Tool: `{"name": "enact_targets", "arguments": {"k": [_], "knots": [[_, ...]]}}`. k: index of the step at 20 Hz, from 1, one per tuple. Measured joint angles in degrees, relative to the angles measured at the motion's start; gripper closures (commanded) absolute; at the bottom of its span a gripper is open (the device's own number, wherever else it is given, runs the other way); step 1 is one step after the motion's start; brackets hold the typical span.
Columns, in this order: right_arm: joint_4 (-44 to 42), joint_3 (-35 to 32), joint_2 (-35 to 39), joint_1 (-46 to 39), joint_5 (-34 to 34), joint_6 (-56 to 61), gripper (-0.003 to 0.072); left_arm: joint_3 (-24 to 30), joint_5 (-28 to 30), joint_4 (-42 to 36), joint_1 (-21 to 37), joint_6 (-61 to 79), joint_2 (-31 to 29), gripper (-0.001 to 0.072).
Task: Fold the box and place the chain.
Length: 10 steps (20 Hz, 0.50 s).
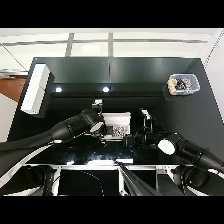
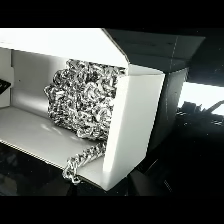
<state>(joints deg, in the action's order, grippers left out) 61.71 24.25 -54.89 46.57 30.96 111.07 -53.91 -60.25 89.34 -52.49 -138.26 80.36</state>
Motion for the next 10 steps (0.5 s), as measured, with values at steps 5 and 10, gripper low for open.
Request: {"name": "enact_targets", "arguments": {"k": [5, 10], "knots": [[0.0, 0.0, 0.0, 0.0, -0.2, 0.4, 0.0348, 0.0, 0.1, 0.0, 0.0, 0.0, 0.0, 0.0677], [0.1, 0.0, 0.0, 0.0, -0.2, 1.1, 0.0348, 0.0, 0.1, 0.0, 0.0, 0.0, 0.0, 0.0676]]}}
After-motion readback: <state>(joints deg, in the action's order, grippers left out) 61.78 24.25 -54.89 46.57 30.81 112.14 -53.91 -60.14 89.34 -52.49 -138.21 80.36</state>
